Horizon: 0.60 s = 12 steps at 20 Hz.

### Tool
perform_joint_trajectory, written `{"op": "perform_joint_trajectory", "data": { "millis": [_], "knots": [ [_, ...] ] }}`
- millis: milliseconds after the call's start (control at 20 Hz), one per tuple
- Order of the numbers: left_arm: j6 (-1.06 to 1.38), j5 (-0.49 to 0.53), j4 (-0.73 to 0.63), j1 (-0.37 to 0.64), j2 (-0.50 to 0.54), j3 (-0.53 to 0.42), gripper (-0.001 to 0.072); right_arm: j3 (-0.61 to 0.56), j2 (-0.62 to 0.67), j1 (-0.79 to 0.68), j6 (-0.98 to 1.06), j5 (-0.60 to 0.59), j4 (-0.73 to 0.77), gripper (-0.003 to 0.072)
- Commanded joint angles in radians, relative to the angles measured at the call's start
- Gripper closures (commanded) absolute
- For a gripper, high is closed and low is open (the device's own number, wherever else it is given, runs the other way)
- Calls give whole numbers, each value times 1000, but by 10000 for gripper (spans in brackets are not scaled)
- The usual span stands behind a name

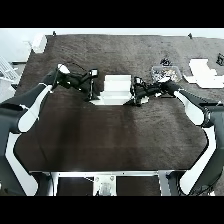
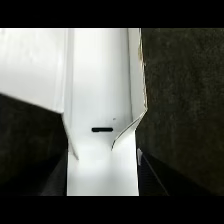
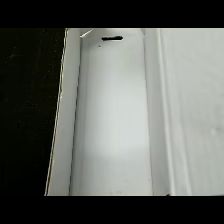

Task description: Fold the box and place the chain.

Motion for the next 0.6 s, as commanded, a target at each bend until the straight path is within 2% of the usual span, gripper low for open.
{"op": "perform_joint_trajectory", "data": {
  "millis": [0,150,250,550],
  "knots": [
    [-5,57,5,-18,-17,-1,209,0,0,0,0,0,0,104],
    [-7,65,6,-18,-17,-1,211,0,0,0,0,0,0,104],
    [-6,63,6,-18,-17,-3,259,0,0,0,0,0,0,104],
    [-6,49,5,-18,-18,-4,261,0,0,0,0,0,0,104]
  ]
}}
